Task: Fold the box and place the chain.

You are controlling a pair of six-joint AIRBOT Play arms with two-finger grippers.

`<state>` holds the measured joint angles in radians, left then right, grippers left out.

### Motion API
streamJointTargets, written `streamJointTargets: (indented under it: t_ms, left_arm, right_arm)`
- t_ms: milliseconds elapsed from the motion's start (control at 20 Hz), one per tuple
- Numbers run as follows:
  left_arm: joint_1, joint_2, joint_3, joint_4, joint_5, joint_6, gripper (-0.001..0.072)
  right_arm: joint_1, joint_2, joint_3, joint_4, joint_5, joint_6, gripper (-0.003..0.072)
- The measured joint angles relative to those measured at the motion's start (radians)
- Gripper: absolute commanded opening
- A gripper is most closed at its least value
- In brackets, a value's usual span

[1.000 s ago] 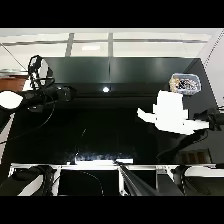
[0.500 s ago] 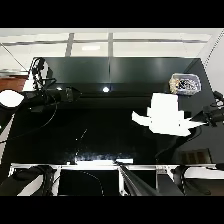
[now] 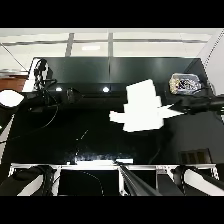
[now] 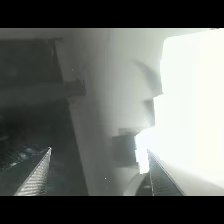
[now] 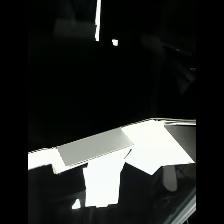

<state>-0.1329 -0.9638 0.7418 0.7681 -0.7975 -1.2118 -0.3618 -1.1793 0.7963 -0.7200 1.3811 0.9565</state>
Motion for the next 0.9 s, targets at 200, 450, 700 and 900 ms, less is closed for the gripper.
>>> streamJointTargets:
  t_ms: [200, 450, 700, 900]
  left_arm:
    - [-0.003, -0.021, -0.026, -0.003, 0.014, 0.002, 0.0704]
    - [0.005, -0.190, -0.045, -0.089, -0.086, 0.082, 0.0680]
    - [0.036, -0.438, -0.038, -0.327, -0.292, 0.363, 0.0681]
    - [-0.022, -0.554, -0.024, -0.415, -0.349, 0.524, 0.0680]
  right_arm:
    - [0.249, 0.184, -0.196, 0.069, -0.228, -0.003, 0.0042]
    - [0.499, 0.275, -0.312, 0.099, -0.437, 0.000, 0.0042]
    - [0.591, 0.293, -0.337, 0.108, -0.520, 0.016, 0.0042]
    - [0.608, 0.296, -0.341, 0.110, -0.538, 0.023, 0.0042]
